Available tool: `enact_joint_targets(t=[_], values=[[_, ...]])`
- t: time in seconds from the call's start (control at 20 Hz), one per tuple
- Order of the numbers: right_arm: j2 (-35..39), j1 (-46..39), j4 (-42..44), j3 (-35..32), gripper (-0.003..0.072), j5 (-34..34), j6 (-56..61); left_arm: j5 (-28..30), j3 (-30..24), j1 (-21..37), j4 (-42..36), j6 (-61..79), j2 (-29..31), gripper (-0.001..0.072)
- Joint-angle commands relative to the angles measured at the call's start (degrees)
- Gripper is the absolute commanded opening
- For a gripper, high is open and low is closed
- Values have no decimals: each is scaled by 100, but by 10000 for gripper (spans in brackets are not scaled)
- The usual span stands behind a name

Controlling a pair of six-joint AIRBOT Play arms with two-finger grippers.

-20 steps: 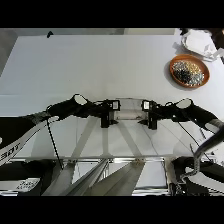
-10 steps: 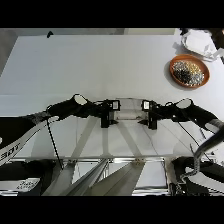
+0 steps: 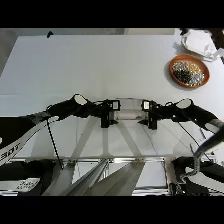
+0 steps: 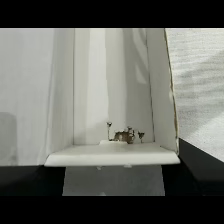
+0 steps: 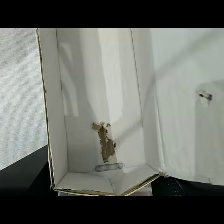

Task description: Fold the box and place the chain.

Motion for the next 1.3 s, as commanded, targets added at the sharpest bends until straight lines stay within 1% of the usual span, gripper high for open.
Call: enact_joint_targets(t=[0.0,0.25,0.45,0.75,0.8,0.85,0.9,0.95,1.15,1.25], values=[[4,-2,4,7,278,2,2,9,0,-4,4,0,0,314],[4,-4,2,7,278,28,9,9,0,-4,2,0,0,314],[4,-2,2,7,278,275,4,9,0,-4,2,0,0,314],[4,-2,0,7,278,306,2,9,0,-4,2,0,0,314],[7,-2,2,7,303,308,4,9,0,-4,2,0,0,314],[13,-4,0,7,460,308,4,9,0,-4,2,0,0,314],[24,-4,2,7,663,267,2,9,0,-4,2,0,0,314],[50,-4,-4,7,704,188,9,9,0,-4,4,-2,0,314],[420,-4,-107,7,705,127,125,9,0,-4,2,0,0,314],[686,-4,-619,7,705,107,507,11,0,-4,2,-2,0,314]])
